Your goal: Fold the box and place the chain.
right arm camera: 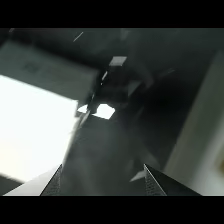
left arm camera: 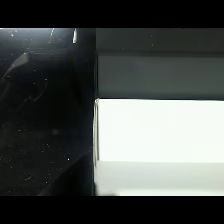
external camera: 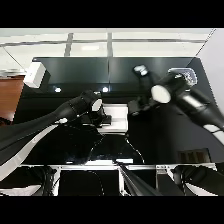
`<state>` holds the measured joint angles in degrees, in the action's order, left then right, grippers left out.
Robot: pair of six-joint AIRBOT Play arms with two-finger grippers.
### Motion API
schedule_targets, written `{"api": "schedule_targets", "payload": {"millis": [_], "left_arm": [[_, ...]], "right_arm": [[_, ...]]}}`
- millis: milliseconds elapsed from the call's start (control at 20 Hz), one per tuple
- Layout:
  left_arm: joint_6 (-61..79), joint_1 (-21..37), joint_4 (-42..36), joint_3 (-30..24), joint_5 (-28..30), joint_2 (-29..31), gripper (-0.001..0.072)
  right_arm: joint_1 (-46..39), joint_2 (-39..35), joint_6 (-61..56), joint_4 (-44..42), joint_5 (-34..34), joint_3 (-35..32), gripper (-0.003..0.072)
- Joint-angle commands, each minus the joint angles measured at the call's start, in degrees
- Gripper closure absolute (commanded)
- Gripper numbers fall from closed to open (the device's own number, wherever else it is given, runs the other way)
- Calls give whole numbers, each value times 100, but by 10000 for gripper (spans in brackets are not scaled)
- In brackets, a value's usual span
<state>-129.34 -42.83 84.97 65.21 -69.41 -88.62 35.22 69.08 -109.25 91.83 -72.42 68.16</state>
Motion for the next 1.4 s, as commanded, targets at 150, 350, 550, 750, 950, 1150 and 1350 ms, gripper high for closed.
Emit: {"api": "schedule_targets", "payload": {"millis": [150,350,550,750,950,1150,1350], "left_arm": [[15,0,-15,0,-22,0,681],[13,-11,-42,0,-20,0,681],[11,-9,-39,0,-13,2,681],[11,-9,-39,2,26,2,681],[11,-9,-35,2,28,2,681],[13,-9,-37,2,33,2,681],[13,-9,-35,2,37,0,681]], "right_arm": [[-1818,-310,391,1799,820,-4,89],[-3178,-153,304,1506,2326,-341,89],[-3877,647,293,1180,2649,-352,88],[-4190,1110,210,378,2894,-345,88],[-4284,1294,219,-42,2916,92,88],[-4286,1508,219,-101,2879,715,88],[-4304,2094,214,-170,2284,1539,89]]}}
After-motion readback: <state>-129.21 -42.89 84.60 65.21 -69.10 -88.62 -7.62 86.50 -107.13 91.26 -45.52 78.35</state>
